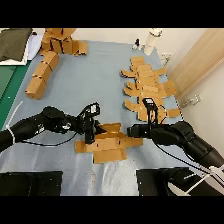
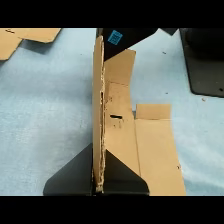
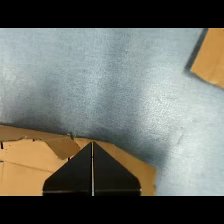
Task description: Fold the box.
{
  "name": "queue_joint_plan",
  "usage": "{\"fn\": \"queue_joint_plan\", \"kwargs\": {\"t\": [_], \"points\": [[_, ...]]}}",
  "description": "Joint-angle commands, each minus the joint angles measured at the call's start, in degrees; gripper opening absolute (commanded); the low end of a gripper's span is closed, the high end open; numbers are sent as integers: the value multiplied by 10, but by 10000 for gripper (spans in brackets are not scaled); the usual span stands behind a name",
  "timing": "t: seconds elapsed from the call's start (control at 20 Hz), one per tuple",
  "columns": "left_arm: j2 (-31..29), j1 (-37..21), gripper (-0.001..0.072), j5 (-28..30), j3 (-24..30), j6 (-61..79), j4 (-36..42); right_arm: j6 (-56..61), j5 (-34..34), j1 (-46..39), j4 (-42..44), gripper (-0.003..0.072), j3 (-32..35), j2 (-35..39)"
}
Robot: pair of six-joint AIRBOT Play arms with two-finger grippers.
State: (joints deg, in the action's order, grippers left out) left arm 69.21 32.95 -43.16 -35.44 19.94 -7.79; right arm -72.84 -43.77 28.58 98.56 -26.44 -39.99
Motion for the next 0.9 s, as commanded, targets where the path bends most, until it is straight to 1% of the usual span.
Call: {"fn": "queue_joint_plan", "kwargs": {"t": [0.0,0.4,0.85], "points": [[12,-4,12,-37,-1,1,-10,6,13,0,-2,6,0,0],[26,-4,12,-34,-2,2,-12,9,13,0,-9,6,0,0],[27,-4,12,-35,-2,-4,-12,9,13,0,-13,6,0,0]]}}
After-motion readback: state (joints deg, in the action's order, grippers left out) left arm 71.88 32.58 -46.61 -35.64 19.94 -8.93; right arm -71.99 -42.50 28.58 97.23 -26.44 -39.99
